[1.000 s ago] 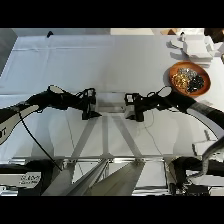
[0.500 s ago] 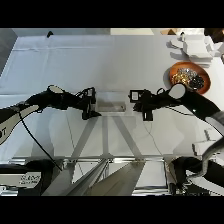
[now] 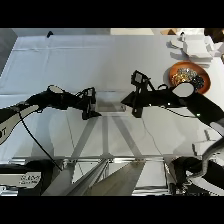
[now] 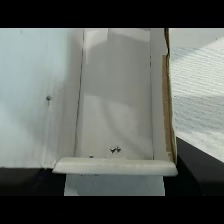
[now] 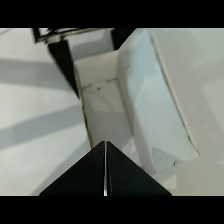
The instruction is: Fold the box and place the chain.
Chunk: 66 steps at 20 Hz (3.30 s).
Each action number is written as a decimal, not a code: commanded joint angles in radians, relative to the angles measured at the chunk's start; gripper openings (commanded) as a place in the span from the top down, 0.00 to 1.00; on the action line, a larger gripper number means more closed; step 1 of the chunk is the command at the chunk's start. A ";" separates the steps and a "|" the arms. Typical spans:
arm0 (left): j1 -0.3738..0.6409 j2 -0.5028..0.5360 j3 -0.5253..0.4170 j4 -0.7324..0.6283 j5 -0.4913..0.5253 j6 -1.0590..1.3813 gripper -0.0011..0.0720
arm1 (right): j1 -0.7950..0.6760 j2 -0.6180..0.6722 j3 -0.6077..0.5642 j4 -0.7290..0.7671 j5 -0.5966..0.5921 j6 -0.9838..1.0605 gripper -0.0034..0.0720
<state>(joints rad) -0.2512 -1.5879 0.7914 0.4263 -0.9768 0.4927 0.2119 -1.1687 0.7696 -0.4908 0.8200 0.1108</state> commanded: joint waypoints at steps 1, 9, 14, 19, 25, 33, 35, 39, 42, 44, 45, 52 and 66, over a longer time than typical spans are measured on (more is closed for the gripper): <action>0.000 0.000 0.000 0.000 0.000 0.000 0.61 | 0.038 -0.088 0.001 0.199 -0.223 0.032 0.95; 0.000 0.000 0.000 0.000 0.000 0.000 0.61 | 0.027 -0.279 0.003 0.363 -0.404 0.042 0.95; 0.000 0.000 0.000 0.000 0.000 0.000 0.61 | 0.027 -0.280 0.003 0.288 -0.397 0.042 0.95; 0.000 0.000 0.000 0.000 0.000 0.000 0.61 | 0.023 -0.145 0.005 0.202 -0.285 0.078 0.94; 0.000 0.000 0.000 0.000 0.000 0.000 0.61 | 0.010 0.150 0.005 -0.452 0.002 0.219 0.95; 0.000 0.000 0.000 0.000 0.000 0.000 0.61 | -0.142 0.060 -0.039 -0.450 0.154 -0.131 0.94; 0.000 0.000 0.000 0.000 0.000 0.000 0.61 | -0.142 -0.019 -0.039 -0.323 0.101 -0.227 0.94; 0.000 0.000 0.000 0.000 0.000 0.000 0.61 | -0.136 -0.159 -0.039 -0.109 0.027 -0.354 0.77; 0.000 0.000 0.000 0.000 0.000 0.000 0.61 | -0.109 -0.222 -0.039 -0.097 0.024 -0.482 0.72; 0.000 0.000 0.000 0.000 0.000 0.000 0.61 | -0.090 -0.238 -0.039 -0.050 0.002 -0.518 0.66; 0.000 0.000 0.000 0.000 0.000 0.000 0.61 | -0.081 -0.240 -0.039 -0.019 -0.029 -0.517 0.45; 0.000 0.000 0.000 0.000 0.000 0.000 0.61 | -0.074 -0.240 -0.039 0.021 0.031 -0.517 0.66; 0.000 0.000 0.000 0.000 0.000 0.000 0.61 | -0.016 -0.280 -0.039 0.158 -0.003 -0.590 0.41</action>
<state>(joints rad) -0.2508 -1.5875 0.7914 0.4297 -0.9794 0.4950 0.1814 -1.4372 0.7311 -0.3599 0.8288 -0.4690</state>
